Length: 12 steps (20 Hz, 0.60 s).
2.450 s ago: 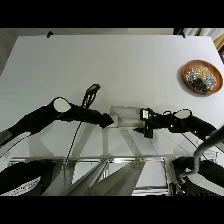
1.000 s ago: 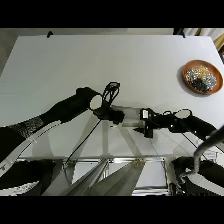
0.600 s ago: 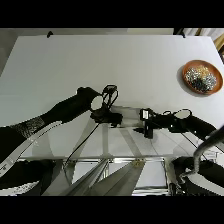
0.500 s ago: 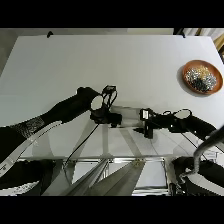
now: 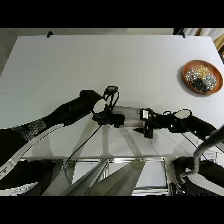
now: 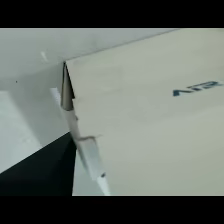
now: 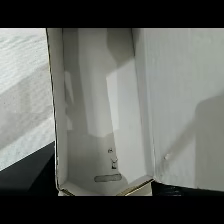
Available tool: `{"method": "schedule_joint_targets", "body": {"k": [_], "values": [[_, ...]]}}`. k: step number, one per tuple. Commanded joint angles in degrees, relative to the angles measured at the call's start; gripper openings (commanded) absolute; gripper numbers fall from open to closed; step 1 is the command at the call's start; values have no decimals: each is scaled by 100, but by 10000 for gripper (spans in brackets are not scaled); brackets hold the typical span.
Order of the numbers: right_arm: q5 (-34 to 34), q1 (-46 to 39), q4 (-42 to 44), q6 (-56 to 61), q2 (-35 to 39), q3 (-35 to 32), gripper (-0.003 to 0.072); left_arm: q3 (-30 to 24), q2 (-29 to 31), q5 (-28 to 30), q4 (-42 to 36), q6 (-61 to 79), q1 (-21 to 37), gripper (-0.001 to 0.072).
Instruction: Fold the box and place the chain.
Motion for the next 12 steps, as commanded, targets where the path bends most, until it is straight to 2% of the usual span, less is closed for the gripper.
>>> {"method": "schedule_joint_targets", "body": {"k": [1,5,12], "values": [[0,4,-4,-11,-2,-2,407,7,2,398,107,-203,-48,392],[0,7,-4,-13,-2,-2,407,4,-15,402,168,-527,-48,392],[0,4,-4,-11,-2,-2,407,4,-487,323,184,-682,-188,393]]}}
